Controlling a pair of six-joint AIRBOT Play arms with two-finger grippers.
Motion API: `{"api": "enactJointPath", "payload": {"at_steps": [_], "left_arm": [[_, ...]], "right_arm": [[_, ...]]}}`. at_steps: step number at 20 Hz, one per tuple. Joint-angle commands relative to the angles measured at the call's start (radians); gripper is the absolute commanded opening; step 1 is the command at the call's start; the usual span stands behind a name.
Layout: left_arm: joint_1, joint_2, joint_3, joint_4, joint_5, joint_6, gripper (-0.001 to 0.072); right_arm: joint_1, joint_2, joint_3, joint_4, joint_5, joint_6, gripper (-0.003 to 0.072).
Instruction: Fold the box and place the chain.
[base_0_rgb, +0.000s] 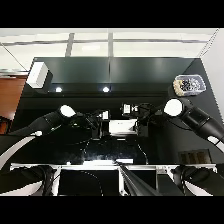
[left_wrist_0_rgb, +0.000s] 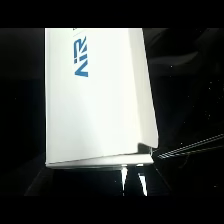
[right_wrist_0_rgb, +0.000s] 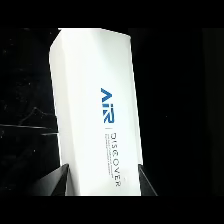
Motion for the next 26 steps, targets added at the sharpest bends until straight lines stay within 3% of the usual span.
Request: {"api": "enactJointPath", "payload": {"at_steps": [1, 26], "left_arm": [[0.000, -0.001, 0.001, 0.000, 0.000, 0.000, 0.0397], [0.000, -0.001, 0.001, 0.000, 0.000, 0.000, 0.0398]], "right_arm": [[0.001, -0.001, 0.001, 0.003, -0.012, 0.008, 0.0490], [0.001, -0.020, 0.001, 0.026, -0.024, 0.008, 0.0490]]}}
